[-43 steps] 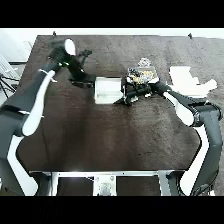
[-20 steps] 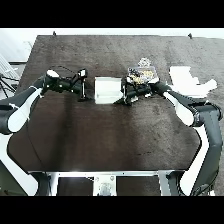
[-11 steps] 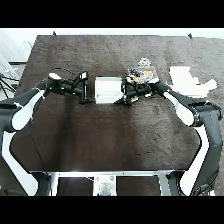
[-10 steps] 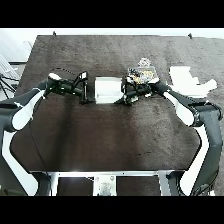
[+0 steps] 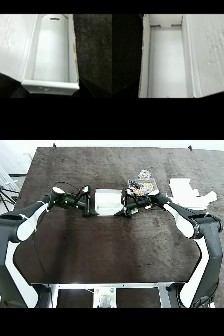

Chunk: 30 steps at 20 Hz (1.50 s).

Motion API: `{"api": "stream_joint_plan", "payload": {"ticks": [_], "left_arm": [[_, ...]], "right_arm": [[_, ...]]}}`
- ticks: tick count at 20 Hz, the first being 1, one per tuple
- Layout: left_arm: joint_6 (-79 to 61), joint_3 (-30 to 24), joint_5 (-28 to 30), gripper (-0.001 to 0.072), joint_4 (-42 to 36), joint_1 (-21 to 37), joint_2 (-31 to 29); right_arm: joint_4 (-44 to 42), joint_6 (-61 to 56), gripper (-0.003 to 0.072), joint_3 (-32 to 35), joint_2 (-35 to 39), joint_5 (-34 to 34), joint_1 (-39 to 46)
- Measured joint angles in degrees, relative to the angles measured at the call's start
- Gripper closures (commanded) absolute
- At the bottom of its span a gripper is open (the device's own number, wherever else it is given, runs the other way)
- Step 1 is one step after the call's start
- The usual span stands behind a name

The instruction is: Fold the box and place the chain.

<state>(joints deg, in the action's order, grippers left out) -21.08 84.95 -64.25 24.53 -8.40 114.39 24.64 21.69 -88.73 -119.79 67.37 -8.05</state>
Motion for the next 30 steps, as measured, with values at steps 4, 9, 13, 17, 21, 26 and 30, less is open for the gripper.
{"api": "stream_joint_plan", "payload": {"ticks": [4,9,13,17,21,26,30], "left_arm": [[-0.6,0.2,0.7,-0.0011,-0.6,-0.6,0.7],[-1.5,0.3,1.4,-0.0011,-0.8,-0.8,1.2],[-2.4,0.3,1.6,0.0003,-1.1,-0.8,1.5],[-3.2,0.3,2.0,0.0245,-1.3,-0.8,1.5],[-3.3,0.3,2.3,0.0244,-1.3,-0.8,1.5],[-3.4,0.3,3.0,0.0242,-1.3,-0.9,1.5],[-3.4,0.3,3.4,0.0243,-1.3,-0.9,1.5]], "right_arm": [[0.0,0.0,0.0180,0.0,0.0,0.0,0.0],[0.0,0.0,0.0180,0.0,0.0,0.0,0.0],[0.0,0.0,0.0180,0.0,0.0,0.0,0.0],[0.0,0.0,0.0180,0.0,0.0,0.0,0.0],[0.0,0.0,0.0180,0.0,0.0,0.0,0.0],[0.0,0.0,0.0180,0.0,0.0,-0.1,0.0],[0.0,0.0,0.0180,0.0,0.0,-0.1,0.0]]}}
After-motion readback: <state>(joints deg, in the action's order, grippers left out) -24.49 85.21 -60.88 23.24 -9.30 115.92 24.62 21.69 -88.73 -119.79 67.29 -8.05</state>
